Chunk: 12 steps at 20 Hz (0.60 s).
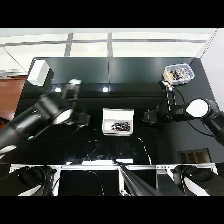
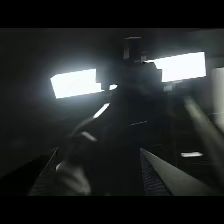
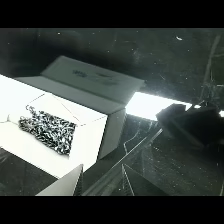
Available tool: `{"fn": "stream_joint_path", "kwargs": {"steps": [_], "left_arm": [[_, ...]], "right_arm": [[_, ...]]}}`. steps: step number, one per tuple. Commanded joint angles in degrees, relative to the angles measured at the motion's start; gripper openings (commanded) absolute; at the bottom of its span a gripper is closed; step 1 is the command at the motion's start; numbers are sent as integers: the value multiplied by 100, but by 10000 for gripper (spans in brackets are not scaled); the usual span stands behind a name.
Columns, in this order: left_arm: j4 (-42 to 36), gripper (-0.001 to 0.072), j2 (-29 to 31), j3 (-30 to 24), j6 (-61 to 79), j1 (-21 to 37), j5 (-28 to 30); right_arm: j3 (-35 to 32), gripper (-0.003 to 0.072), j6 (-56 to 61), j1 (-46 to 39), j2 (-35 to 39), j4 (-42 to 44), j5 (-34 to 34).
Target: Fold the box and place the chain.
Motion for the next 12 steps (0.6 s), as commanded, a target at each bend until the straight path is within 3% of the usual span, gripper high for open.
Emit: {"fn": "stream_joint_path", "kwargs": {"steps": [1,4,7,11,12], "left_arm": [[-647,570,922,-1357,293,1137,922],[-3488,569,802,-2028,2859,2350,2280],[-5993,569,354,-2096,6400,2839,2387],[-7020,578,98,-2068,9326,2688,2448],[-7020,638,101,-2068,9925,2649,2507]], "right_arm": [[0,288,7,0,4,-2,-28],[0,289,28,0,4,4,-26],[0,289,31,0,4,39,-20],[0,289,33,0,4,50,-4],[0,289,33,0,4,50,-15]]}}
